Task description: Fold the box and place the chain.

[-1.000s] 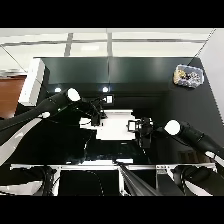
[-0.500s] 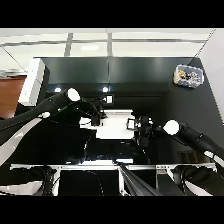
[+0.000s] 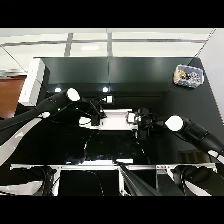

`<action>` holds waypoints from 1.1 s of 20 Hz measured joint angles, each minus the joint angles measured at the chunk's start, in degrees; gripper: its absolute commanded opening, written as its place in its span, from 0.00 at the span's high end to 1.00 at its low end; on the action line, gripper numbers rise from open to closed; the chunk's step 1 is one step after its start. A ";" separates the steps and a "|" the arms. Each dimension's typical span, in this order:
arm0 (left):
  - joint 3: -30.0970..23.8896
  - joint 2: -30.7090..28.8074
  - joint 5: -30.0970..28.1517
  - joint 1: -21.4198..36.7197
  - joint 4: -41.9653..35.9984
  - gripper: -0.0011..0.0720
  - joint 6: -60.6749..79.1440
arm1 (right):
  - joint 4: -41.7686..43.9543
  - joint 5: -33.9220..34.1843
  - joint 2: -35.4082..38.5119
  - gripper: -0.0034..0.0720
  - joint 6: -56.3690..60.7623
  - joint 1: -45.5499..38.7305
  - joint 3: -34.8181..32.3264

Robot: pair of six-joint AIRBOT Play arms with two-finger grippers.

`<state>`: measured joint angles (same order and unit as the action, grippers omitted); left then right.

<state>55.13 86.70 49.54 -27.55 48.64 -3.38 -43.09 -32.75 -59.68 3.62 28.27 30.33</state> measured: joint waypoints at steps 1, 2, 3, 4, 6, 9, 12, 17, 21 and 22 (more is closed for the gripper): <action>0.00 0.00 0.02 0.00 0.00 0.95 0.00 | -0.07 0.00 0.04 0.02 0.00 -0.42 0.26; 0.00 0.00 -0.02 0.00 0.00 0.95 -0.02 | -0.15 -0.13 0.04 0.02 -0.02 -0.92 0.42; 0.00 0.02 -0.07 0.00 0.00 0.95 -0.02 | -0.17 -0.31 0.09 0.02 0.00 -1.51 0.61; 0.00 0.00 -0.07 0.00 0.00 0.95 -0.04 | -0.11 -0.35 0.09 0.02 -0.02 -2.12 0.70; 0.00 0.02 -0.09 0.00 0.00 0.95 -0.04 | 0.68 -0.74 0.04 0.02 -1.03 -3.08 0.83; 0.00 0.00 -0.15 0.00 0.00 0.95 -0.04 | 5.42 -0.87 -0.50 0.02 -6.36 -4.79 0.96; 0.00 0.02 -0.26 0.00 0.00 0.95 -0.02 | 11.19 -1.75 -1.49 0.02 -12.11 -7.69 1.36; 0.61 0.00 -0.11 0.00 0.20 0.95 0.02 | 17.75 -5.16 -5.70 0.02 -18.40 -10.51 3.04; 1.62 -0.07 -0.02 0.00 0.28 0.95 0.00 | 19.45 -7.23 -9.46 0.02 -20.37 -10.88 4.15; 1.79 -0.09 0.13 0.00 0.20 0.95 0.02 | 19.56 -7.74 -10.03 0.02 -20.76 -10.82 4.26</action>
